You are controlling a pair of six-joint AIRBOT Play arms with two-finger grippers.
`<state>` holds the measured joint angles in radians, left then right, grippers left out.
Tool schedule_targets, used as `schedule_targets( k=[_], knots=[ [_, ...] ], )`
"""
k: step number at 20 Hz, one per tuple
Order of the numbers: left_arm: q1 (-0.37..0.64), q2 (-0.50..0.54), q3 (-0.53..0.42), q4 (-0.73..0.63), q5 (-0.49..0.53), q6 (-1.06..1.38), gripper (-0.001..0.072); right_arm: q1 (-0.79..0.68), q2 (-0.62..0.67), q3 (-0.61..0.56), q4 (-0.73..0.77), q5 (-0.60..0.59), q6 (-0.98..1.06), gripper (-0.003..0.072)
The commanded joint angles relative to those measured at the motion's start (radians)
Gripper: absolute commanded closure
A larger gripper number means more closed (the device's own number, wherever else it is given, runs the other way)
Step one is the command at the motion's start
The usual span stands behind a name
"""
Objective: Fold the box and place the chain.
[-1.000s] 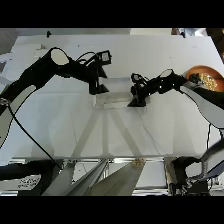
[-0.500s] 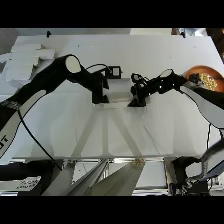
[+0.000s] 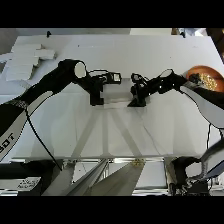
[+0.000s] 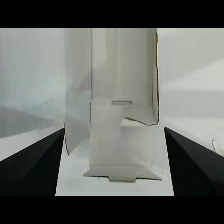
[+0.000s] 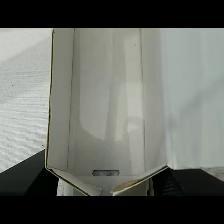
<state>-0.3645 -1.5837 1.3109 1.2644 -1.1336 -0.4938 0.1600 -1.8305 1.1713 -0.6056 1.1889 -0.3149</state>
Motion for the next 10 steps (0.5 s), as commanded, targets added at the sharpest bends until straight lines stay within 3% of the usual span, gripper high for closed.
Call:
schedule_targets(
  k=[1,5,10],
  knots=[
    [0.01,-0.002,0.0,0.035,-0.024,-0.008,0.001,0.0,0.0,0.001,0.0,0.0,0.0,0.0164],
    [0.035,-0.002,0.0,0.039,-0.031,-0.006,0.0011,0.0,0.0,0.001,0.0,0.0,0.0,0.0164],
    [0.039,-0.003,0.0,0.088,0.096,-0.004,0.001,0.0,0.0,0.001,0.0,0.0,0.0,0.0164]
  ],
)
